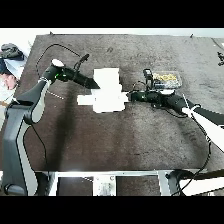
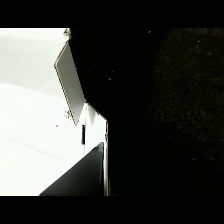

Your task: Fold the box and place the chain.

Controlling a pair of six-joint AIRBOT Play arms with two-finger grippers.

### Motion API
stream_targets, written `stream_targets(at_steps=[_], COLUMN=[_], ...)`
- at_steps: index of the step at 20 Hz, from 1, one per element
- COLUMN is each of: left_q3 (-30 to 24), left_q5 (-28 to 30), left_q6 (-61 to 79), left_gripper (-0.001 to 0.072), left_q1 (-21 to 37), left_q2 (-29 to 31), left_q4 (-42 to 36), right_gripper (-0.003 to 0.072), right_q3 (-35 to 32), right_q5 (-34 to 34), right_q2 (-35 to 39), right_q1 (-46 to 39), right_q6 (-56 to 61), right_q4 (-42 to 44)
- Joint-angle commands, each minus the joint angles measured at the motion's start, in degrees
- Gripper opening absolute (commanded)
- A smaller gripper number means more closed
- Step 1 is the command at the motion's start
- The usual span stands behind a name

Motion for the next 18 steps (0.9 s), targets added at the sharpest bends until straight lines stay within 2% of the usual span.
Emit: stream_targets(at_steps=[1, 2, 3, 4, 5, 6, 7, 8, 15, 18], left_q3=[0.02, 0.02, 0.02, 0.02, 0.04, 0.02, 0.04, 0.04, 0.02, 0.02], left_q5=[-1.33, -2.23, -2.73, -2.99, -3.37, -3.87, -4.15, -4.2, -2.99, -2.56], left_q6=[1.57, 2.8, 3.32, 3.85, 4.63, 6.32, 7.78, 9.9, 32.85, 38.32], left_gripper=[0.0102, 0.0101, 0.0039, 0.0012, 0.0011, 0.001, 0.001, 0.001, 0.0008, 0.0005], left_q1=[-0.02, -0.02, -0.02, -0.02, -0.02, -0.02, -0.02, -0.02, 0.0, 0.0], left_q2=[-0.04, -0.04, -0.04, -0.04, -0.04, -0.04, -0.04, -0.02, -0.02, 0.31], left_q4=[0.22, 0.26, 0.46, 0.72, 1.11, 1.29, 1.36, 1.36, 1.36, 1.36], right_gripper=[0.0009, 0.0009, 0.001, 0.001, 0.0011, 0.0123, 0.0344, 0.0397, 0.0399, 0.0399], right_q3=[0.02, 0.02, 0.02, 0.02, 0.02, 0.02, 0.02, 0.02, 0.04, 0.07], right_q5=[-0.02, -0.04, -0.04, -0.04, -0.04, -0.07, 0.04, 0.0, 0.42, 5.01], right_q2=[-0.04, -0.04, -0.04, -0.04, -0.02, -0.02, 0.02, 0.11, 4.83, 5.42], right_q1=[0.04, 0.04, 0.04, 0.04, 0.02, 0.02, -0.13, -0.46, -8.52, -12.11], right_q6=[0.02, 0.02, 0.02, 0.02, 0.04, 0.04, 0.04, 0.02, 0.24, 0.26], right_q4=[-0.31, -0.28, -0.28, -0.28, -0.26, -0.24, -0.24, -0.26, -0.28, -0.31])
